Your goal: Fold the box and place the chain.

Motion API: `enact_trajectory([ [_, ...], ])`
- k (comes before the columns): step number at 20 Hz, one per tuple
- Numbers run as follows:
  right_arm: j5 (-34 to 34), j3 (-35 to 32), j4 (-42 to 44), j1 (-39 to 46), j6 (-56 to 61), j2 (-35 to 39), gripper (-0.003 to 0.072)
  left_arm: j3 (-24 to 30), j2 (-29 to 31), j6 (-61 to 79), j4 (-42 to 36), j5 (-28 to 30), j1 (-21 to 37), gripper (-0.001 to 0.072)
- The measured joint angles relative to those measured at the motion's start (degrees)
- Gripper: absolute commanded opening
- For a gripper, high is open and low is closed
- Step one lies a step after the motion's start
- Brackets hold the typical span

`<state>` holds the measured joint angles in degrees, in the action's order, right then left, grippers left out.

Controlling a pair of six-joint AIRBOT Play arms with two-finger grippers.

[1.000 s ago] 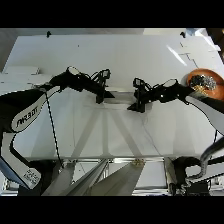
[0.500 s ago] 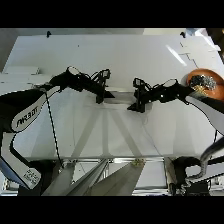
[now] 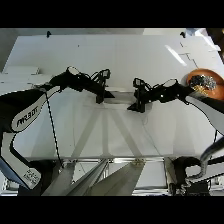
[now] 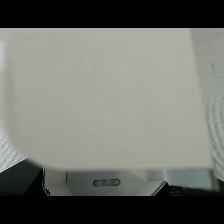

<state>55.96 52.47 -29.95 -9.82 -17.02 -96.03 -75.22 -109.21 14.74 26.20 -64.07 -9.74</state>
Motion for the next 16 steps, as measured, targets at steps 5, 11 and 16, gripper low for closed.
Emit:
enact_trajectory([
  [5, 0.0, 0.0, 0.0, 0.0, 0.0, 0.0, 0.0496, 0.0, 0.0, -0.1, -0.7, 0.3, 0.0, 0.0247],
  [11, 0.0, 0.0, 0.0, 0.0, 0.0, 0.0, 0.0496, 0.0, 0.3, 0.0, -0.4, -0.9, 0.8, 0.0295],
  [16, 0.0, 0.0, 0.0, 0.0, 0.0, 0.0, 0.0496, 0.0, 4.3, 0.0, 3.9, -2.4, 3.0, 0.0294],
])
